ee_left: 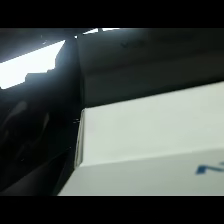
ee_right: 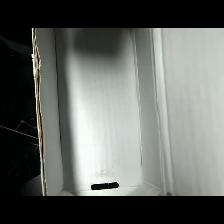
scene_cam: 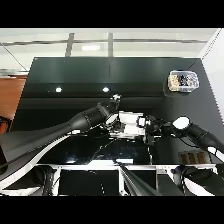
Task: Fold the box and place the chain.
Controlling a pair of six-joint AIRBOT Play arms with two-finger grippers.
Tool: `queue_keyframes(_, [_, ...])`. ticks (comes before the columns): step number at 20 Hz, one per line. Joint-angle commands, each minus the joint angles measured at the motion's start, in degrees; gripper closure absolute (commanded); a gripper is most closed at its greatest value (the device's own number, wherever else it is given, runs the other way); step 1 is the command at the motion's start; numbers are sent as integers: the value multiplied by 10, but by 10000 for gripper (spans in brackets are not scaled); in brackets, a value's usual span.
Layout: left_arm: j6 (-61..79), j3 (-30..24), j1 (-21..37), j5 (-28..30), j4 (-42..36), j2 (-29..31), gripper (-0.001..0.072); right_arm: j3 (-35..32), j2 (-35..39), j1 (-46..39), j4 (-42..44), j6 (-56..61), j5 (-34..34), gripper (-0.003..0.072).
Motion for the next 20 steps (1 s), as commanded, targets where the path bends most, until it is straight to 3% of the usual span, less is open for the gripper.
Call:
queue_keyframes(1, [-20, 8, 4, 5, -5, -7, 315, 0, 0, 0, 0, 0, 0, 588])
queue_keyframes(3, [-34, 10, 9, 2, -6, -7, 315, 0, 0, 0, 0, 0, 0, 588])
queue_keyframes(4, [-37, 10, 10, 0, -7, -7, 352, 0, 0, 0, 0, 0, 0, 588])
queue_keyframes(5, [-36, 11, 11, -1, -19, -7, 469, 0, 0, 0, 0, 0, 0, 588])
queue_keyframes(9, [-36, 12, 14, -6, -38, -8, 493, 0, 0, 0, 0, 0, 0, 588])
queue_keyframes(10, [-35, 12, 14, -5, -36, -8, 626, 0, 0, 0, 0, 0, 0, 588])
queue_keyframes(11, [-33, 12, 14, -4, -31, -8, 680, 0, 0, 0, 0, 0, 0, 588])
queue_keyframes(15, [-33, 12, 14, -9, -28, -8, 678, 0, 0, 0, 0, 0, 0, 588])
queue_keyframes(16, [-32, 12, 14, -9, -28, -8, 610, 0, 0, 0, 0, 0, 0, 588])
queue_keyframes(18, [-32, 12, 14, -11, -28, -8, 254, 0, 0, 0, 0, 0, 0, 588])
queue_keyframes(20, [-32, 12, 14, -22, -18, -8, 250, 0, 0, 0, 0, 0, 0, 588])
